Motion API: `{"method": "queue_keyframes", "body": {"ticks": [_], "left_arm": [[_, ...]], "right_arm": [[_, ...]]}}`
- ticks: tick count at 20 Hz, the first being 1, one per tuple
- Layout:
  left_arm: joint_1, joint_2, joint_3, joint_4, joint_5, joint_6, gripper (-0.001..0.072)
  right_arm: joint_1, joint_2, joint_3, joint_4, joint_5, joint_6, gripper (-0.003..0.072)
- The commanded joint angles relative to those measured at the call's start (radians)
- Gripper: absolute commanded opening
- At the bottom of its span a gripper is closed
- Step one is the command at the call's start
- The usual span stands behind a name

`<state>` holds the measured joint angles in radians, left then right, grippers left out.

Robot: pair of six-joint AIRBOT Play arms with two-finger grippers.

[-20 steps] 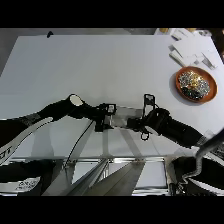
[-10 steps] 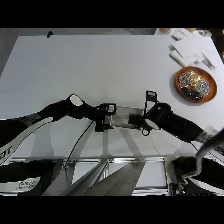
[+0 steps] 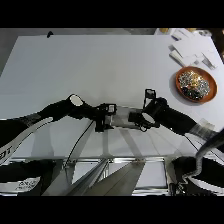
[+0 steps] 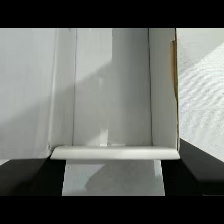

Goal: Fold the box and place the chain.

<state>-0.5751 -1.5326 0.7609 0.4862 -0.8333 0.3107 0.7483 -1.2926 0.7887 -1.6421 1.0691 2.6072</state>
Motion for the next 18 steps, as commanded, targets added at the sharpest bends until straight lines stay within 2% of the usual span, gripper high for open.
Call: {"method": "queue_keyframes", "body": {"ticks": [1, 3, 6, 7, 9, 12, 18], "left_arm": [[0.0, 0.001, 0.0, 0.001, -0.001, 0.0, 0.015], [0.0, 0.001, 0.0, 0.001, -0.001, 0.0, 0.015], [0.0, 0.001, 0.0, 0.001, -0.001, 0.0, 0.015], [0.0, 0.001, 0.0, 0.001, -0.001, 0.0, 0.015], [0.0, 0.001, 0.0, 0.001, -0.001, 0.0, 0.015], [0.0, 0.001, 0.0, 0.001, -0.001, 0.0, 0.015], [0.0, 0.001, 0.0, 0.001, -0.001, 0.0, 0.015]], "right_arm": [[0.008, -0.032, 0.018, -0.005, 0.041, -0.024, 0.0167], [0.019, -0.032, 0.018, -0.023, 0.016, -0.027, 0.0151], [0.021, -0.032, 0.018, -0.026, 0.0, -0.072, 0.0045], [0.021, -0.032, 0.018, -0.026, 0.0, -0.085, 0.0038], [0.021, -0.033, 0.018, -0.026, 0.0, -0.1, 0.0038], [0.021, -0.033, 0.018, -0.026, -0.024, -0.118, 0.0114], [0.023, -0.034, 0.017, -0.02, -0.05, -0.155, 0.0121]]}}
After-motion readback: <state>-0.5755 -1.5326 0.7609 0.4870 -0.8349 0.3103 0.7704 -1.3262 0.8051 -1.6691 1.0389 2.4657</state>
